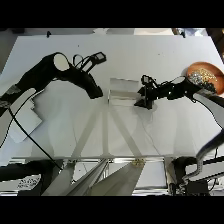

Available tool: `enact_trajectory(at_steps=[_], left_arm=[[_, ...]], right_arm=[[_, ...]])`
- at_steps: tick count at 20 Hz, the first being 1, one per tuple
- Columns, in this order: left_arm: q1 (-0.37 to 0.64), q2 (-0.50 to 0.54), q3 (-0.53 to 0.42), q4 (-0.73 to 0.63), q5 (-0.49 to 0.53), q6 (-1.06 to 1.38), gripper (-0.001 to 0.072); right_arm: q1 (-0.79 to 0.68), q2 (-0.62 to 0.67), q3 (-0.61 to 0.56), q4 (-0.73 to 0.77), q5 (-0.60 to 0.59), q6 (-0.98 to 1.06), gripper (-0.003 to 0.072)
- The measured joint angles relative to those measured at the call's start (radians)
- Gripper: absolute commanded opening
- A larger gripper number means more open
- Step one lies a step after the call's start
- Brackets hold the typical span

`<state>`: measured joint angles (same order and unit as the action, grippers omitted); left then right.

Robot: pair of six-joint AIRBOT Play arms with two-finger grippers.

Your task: Fold the box and place the chain.

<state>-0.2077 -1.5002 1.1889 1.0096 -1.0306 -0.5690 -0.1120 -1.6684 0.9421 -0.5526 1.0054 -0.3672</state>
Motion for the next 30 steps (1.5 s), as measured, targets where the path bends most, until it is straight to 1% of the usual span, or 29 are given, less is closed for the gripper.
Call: enact_trajectory(at_steps=[3,6,8,11,16,20,24,30], left_arm=[[0.053,-0.019,-0.098,-0.148,0.05,0.411,0.0665],[0.105,-0.084,-0.141,-0.361,0.04,0.777,0.0665],[0.124,-0.133,-0.153,-0.508,0.026,0.942,0.0665],[0.139,-0.201,-0.156,-0.64,0.0,1.105,0.0663],[0.166,-0.28,-0.095,-0.72,-0.092,1.195,0.0663],[0.164,-0.322,-0.042,-0.71,-0.148,1.197,0.0663],[0.158,-0.337,-0.023,-0.686,-0.175,1.199,0.0651],[0.15,-0.341,-0.017,-0.673,-0.183,1.197,0.0653]], right_arm=[[0.0,0.0,0.0,0.0,0.0,0.0,0.0334],[0.0,0.0,0.0,0.0,0.0,0.0,0.0334],[0.0,0.0,0.0,0.0,0.0,0.0,0.0334],[0.0,0.0,0.0,0.0,0.0,0.0,0.0334],[0.0,0.0,0.0,0.0,0.0,0.0,0.0334],[0.0,0.0,0.0,0.0,0.0,0.0,0.0334],[0.0,0.0,0.0,0.0,0.0,0.0,0.0334],[0.0,0.0,0.0,-0.001,0.0,-0.003,0.0334]])
